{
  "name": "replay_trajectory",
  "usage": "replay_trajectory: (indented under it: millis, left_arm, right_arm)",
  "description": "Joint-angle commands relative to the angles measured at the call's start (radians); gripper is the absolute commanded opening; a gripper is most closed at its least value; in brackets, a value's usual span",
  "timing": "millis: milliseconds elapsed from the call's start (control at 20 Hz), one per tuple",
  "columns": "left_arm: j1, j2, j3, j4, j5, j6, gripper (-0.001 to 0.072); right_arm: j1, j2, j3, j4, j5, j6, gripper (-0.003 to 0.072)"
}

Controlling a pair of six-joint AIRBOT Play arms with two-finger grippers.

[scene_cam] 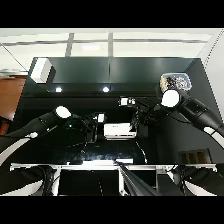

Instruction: Fold the box and place the chain.

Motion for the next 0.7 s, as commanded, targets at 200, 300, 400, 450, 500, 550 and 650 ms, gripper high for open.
replay_trajectory:
  millis: [200,300,400,450,500,550,650]
  left_arm:
    - [0.000,-0.001,0.001,0.000,0.000,0.000,0.0438]
    - [0.000,-0.001,0.001,0.000,0.000,0.000,0.0438]
    - [0.000,-0.001,0.001,0.000,0.000,0.000,0.0438]
    - [0.000,-0.001,0.001,0.000,0.000,0.000,0.0438]
    - [0.000,-0.001,0.001,0.000,0.000,0.000,0.0438]
    - [0.000,-0.001,0.001,0.000,0.000,0.000,0.0438]
    - [0.000,-0.001,0.001,0.000,0.000,0.000,0.0438]
  right_arm:
    - [0.002,-0.001,0.000,-0.016,-0.006,0.014,0.0264]
    - [0.002,-0.001,-0.001,-0.016,-0.006,0.014,0.0263]
    - [0.002,-0.001,-0.001,-0.016,-0.006,0.014,0.0264]
    - [0.002,-0.001,-0.001,-0.016,-0.006,0.014,0.0263]
    - [0.002,-0.001,-0.002,-0.016,-0.007,0.014,0.0263]
    - [0.002,-0.002,-0.003,-0.016,-0.008,0.015,0.0264]
    - [0.002,-0.002,-0.003,-0.016,-0.023,0.030,0.0263]
